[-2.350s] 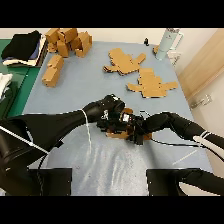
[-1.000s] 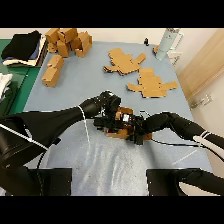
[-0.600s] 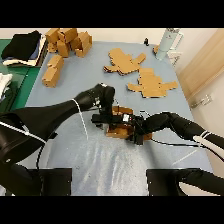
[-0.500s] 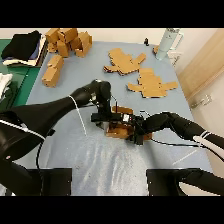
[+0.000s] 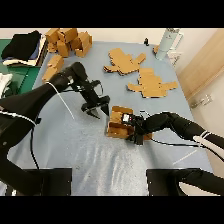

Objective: Fold the box.

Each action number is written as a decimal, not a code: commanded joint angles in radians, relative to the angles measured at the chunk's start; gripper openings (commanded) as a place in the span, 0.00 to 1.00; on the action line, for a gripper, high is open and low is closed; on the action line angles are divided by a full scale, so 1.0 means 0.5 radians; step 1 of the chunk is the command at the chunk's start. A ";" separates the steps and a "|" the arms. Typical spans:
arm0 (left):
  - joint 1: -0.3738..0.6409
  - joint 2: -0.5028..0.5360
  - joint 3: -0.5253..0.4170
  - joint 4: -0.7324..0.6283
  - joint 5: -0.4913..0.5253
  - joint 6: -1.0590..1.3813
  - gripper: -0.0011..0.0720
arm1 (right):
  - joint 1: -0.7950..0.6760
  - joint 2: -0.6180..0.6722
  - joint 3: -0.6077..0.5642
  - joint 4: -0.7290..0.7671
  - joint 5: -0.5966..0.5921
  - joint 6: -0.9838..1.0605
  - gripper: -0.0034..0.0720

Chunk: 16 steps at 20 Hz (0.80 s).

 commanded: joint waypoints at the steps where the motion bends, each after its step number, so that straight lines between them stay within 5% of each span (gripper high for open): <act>1: 0.201 0.000 0.011 0.063 0.108 0.600 0.46 | 0.000 0.000 -0.002 0.001 0.001 0.000 0.72; 2: 0.241 -0.001 0.011 0.088 0.214 0.826 0.05 | 0.000 0.000 -0.002 0.001 0.001 0.000 0.72; 4: 0.270 -0.001 0.011 0.089 0.280 1.479 0.03 | 0.000 0.000 -0.002 0.001 0.001 0.000 0.72; 8: 0.206 0.004 -0.098 0.084 0.155 2.013 0.03 | 0.000 0.000 -0.001 0.002 0.001 0.001 0.72; 13: -0.005 0.214 -0.565 0.076 0.526 2.581 0.03 | 0.000 0.000 -0.002 0.001 0.001 0.000 0.72; 16: 0.013 0.412 -0.931 -0.316 0.731 3.118 0.03 | 0.000 0.000 -0.002 0.002 0.001 0.000 0.72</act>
